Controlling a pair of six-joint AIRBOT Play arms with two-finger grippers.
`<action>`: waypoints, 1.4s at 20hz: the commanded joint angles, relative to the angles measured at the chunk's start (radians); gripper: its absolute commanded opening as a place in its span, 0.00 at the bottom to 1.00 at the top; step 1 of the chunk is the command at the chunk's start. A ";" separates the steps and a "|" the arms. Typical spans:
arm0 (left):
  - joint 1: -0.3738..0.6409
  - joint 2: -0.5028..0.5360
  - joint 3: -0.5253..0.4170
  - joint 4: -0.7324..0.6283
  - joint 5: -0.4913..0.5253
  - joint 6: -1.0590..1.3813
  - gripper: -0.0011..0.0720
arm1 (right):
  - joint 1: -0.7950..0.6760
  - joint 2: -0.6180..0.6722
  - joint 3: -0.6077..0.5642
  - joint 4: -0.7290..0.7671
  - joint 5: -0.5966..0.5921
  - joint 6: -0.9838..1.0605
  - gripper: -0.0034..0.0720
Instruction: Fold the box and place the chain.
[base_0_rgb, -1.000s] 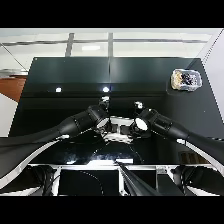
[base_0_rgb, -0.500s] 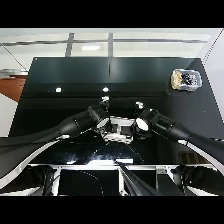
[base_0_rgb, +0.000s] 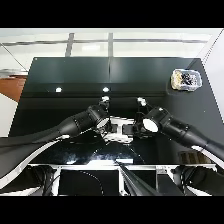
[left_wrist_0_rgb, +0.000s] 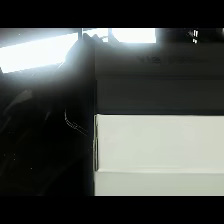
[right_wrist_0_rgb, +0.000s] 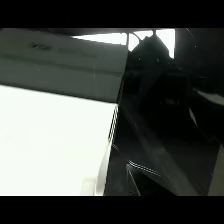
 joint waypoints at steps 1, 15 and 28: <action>0.000 0.000 0.000 0.000 0.000 0.001 0.05 | 0.000 0.088 0.001 0.000 0.051 -0.053 0.56; 0.000 0.000 0.000 0.000 0.000 0.001 0.05 | -0.192 0.287 -0.040 -0.731 0.228 -0.112 0.55; 0.000 0.000 0.000 0.000 -0.002 0.001 0.05 | -0.963 -0.260 0.498 -0.160 -0.212 -0.481 0.98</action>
